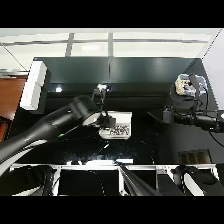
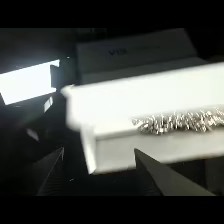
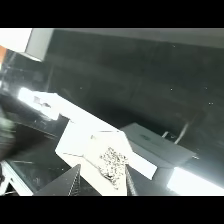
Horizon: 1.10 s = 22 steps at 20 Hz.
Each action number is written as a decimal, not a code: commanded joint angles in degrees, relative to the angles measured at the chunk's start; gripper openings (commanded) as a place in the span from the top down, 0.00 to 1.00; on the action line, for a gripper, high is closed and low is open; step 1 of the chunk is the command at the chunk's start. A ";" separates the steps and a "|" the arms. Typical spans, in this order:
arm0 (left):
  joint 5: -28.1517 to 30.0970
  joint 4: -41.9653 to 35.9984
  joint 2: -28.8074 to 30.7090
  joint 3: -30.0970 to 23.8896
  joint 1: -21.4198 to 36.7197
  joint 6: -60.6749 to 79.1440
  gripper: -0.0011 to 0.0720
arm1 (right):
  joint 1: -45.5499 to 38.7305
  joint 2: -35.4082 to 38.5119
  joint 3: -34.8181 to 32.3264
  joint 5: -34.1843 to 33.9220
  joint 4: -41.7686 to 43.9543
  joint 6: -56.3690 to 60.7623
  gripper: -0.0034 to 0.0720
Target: Fold the box and place the chain.
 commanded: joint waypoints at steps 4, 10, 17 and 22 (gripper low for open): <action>-2.01 0.81 23.02 -13.16 16.68 11.78 0.28 | -0.20 0.02 0.04 -2.91 -0.74 0.02 0.51; -3.21 -60.43 29.38 -27.78 50.31 80.06 0.28 | -0.15 0.02 0.02 -4.09 -0.79 0.00 0.51; 5.03 -60.41 22.08 -33.42 47.17 114.01 0.00 | -0.15 0.00 0.02 -5.14 -3.61 -0.02 0.51; 13.97 -54.60 14.53 -33.42 37.38 130.07 0.01 | -0.15 0.00 -0.02 -5.20 -3.76 -0.02 0.51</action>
